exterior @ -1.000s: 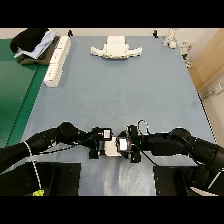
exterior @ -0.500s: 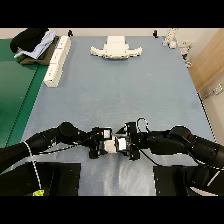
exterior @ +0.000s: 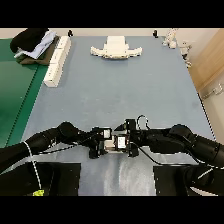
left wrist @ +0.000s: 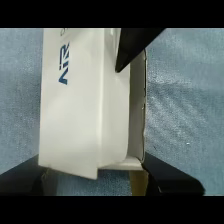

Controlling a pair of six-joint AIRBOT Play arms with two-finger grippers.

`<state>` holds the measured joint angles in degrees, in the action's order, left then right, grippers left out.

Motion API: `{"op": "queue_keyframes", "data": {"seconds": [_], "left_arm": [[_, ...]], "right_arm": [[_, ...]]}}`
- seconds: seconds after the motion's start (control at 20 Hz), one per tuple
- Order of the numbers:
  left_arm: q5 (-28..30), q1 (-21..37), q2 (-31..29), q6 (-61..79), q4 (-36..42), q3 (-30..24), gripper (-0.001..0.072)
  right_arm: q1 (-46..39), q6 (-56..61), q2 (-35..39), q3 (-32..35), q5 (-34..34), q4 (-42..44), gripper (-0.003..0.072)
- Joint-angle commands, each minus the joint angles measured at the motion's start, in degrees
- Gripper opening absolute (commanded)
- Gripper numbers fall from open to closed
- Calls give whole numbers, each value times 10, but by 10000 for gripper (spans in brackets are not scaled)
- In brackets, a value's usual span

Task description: Fold the box.

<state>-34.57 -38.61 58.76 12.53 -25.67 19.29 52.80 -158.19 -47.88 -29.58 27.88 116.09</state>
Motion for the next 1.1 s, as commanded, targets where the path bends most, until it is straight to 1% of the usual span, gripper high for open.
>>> {"op": "queue_keyframes", "data": {"seconds": [0.0, 0.3, 0.6, 1.05], "left_arm": [[0, 0, 0, 0, 0, 0, 401], [0, 0, 0, 0, 0, 0, 401], [0, 0, 0, 0, 0, 0, 401], [0, 0, 0, 0, 0, 0, 400]], "right_arm": [[-3, 0, -10, -1, -9, -9, 542], [-3, 2, -28, -1, 1, 11, 542], [2, 2, -28, -1, 43, 39, 543], [13, 2, -27, -1, 43, 53, 545]]}}
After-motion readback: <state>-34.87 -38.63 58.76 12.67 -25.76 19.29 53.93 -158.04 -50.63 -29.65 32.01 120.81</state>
